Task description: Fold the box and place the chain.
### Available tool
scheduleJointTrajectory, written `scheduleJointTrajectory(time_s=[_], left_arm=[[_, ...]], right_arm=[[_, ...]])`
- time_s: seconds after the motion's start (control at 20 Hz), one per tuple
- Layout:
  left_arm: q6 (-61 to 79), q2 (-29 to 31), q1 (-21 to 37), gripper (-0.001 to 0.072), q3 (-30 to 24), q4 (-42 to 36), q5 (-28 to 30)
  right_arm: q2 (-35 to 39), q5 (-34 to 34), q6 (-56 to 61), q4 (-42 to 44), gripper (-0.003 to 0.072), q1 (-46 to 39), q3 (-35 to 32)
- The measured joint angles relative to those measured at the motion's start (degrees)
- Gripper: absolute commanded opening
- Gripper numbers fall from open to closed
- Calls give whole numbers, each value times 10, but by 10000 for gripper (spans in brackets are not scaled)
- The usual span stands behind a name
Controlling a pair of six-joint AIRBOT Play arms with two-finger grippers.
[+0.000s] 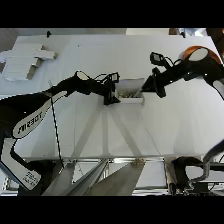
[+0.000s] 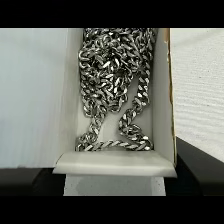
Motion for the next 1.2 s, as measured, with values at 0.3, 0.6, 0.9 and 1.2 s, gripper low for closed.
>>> scheduleJointTrajectory(time_s=[0.3,0.6,0.9,1.2], left_arm=[[0,0,0,280,0,0,0],[0,0,0,280,0,0,0],[0,0,0,280,0,0,0],[0,0,0,280,0,0,0]], right_arm=[[5,-134,11,17,16,67,0],[6,-258,23,-23,18,90,0],[30,-311,48,-60,18,94,0],[50,-359,52,-67,18,94,0]])
